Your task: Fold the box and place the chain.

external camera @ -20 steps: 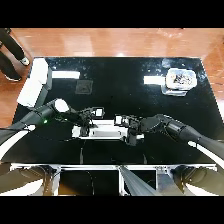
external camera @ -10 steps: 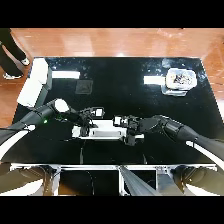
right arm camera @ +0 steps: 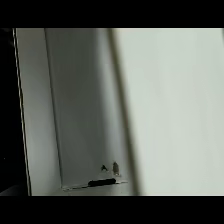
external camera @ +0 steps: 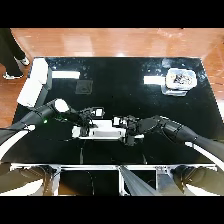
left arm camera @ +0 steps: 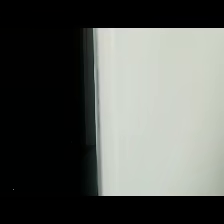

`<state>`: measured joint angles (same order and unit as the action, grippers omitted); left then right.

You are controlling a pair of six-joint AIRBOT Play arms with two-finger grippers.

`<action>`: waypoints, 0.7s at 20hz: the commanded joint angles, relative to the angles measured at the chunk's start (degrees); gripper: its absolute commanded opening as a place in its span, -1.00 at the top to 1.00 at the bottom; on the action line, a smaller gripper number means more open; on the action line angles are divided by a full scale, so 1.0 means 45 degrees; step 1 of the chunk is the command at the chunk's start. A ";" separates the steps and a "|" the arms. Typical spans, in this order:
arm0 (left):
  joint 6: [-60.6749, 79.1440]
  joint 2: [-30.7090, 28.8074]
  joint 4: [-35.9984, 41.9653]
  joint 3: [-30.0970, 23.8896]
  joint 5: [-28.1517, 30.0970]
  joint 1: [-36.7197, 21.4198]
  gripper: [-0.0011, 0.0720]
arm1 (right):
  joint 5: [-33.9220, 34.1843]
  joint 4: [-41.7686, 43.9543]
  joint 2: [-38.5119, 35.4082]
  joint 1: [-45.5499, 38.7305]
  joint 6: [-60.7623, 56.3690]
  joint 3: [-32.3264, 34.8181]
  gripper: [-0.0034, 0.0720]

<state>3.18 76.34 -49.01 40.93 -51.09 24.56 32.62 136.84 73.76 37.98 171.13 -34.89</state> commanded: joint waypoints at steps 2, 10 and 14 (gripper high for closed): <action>0.0005 0.0005 0.0000 -0.0005 0.0015 -0.0005 0.91 | 0.0223 -0.0180 0.0000 -0.0204 -0.0005 0.0005 -0.96; 0.0005 0.0005 0.0010 -0.0005 -0.0024 -0.0005 0.91 | 0.0306 -0.0049 0.0005 -0.0262 -0.0005 0.0005 0.11; 0.0005 0.0005 0.0015 -0.0005 -0.0063 -0.0005 0.91 | 0.0267 -0.0073 0.0005 -0.0262 -0.0005 0.0005 0.11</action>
